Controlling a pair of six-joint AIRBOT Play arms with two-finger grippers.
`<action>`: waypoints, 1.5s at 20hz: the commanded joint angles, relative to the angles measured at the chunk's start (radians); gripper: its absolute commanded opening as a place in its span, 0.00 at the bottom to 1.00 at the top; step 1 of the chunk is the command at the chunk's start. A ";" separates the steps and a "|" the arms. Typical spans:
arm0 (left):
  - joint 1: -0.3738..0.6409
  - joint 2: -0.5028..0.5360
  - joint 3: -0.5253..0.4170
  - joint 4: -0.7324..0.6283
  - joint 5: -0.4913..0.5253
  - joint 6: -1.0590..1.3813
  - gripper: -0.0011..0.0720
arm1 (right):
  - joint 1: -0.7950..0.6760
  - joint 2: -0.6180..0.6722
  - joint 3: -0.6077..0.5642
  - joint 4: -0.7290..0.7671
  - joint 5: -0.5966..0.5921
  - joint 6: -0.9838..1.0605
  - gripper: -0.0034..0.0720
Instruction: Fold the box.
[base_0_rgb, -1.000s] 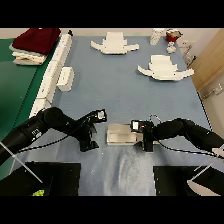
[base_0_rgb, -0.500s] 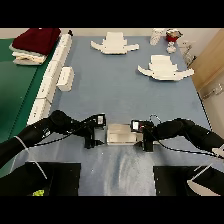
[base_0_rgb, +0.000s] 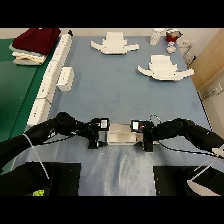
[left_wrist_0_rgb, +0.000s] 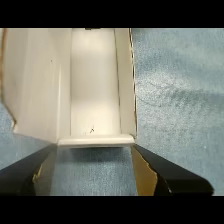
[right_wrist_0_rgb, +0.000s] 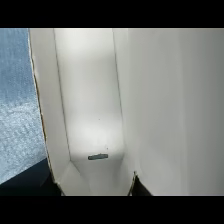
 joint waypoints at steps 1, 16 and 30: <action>-0.005 -0.004 0.000 -0.014 0.012 0.015 0.97 | 0.000 0.000 0.000 0.000 0.000 0.000 0.63; -0.065 -0.076 0.004 -0.051 0.083 -0.003 0.97 | 0.000 0.000 0.000 0.000 0.000 0.000 0.63; -0.086 -0.077 0.004 -0.048 0.099 -0.003 0.61 | 0.000 0.000 0.000 0.000 0.000 0.000 0.63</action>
